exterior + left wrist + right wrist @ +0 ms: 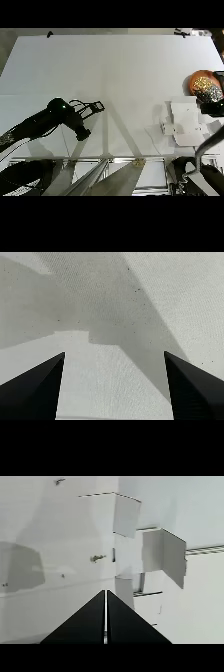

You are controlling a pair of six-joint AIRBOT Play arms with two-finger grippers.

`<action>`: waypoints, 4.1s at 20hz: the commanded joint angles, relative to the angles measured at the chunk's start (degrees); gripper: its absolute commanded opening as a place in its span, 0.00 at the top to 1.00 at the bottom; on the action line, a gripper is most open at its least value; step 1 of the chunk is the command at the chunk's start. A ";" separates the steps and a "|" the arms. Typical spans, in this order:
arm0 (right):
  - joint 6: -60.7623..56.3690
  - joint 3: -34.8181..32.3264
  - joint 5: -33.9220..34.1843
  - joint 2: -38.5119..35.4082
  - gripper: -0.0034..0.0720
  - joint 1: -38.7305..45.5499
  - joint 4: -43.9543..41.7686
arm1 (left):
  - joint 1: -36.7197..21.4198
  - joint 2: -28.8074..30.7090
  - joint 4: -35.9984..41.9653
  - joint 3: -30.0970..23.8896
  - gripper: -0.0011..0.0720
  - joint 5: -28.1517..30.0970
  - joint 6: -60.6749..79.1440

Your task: Fold the box and place the chain.

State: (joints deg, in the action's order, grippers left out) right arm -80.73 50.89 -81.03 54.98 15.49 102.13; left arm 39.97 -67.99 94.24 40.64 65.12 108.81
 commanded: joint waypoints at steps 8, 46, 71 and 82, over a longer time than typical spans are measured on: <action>2.67 2.67 1.57 10.86 0.37 10.56 7.39 | 0.04 0.02 0.00 0.02 0.02 0.00 0.00; 32.17 -15.63 15.93 -0.96 0.94 -5.42 -50.31 | 0.04 0.02 1.53 0.02 0.02 -0.15 0.00; 32.13 -23.30 18.03 -3.21 0.94 -9.11 -49.46 | 0.13 1.70 12.90 0.02 0.02 -6.47 1.66; 32.11 -23.30 17.03 -3.21 0.94 -9.09 -49.92 | -9.18 2.10 13.99 7.26 0.17 -21.59 9.90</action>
State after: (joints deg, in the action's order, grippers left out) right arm -48.60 27.62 -63.75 51.81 6.44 52.27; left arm 34.70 -65.95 107.44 44.21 47.09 114.37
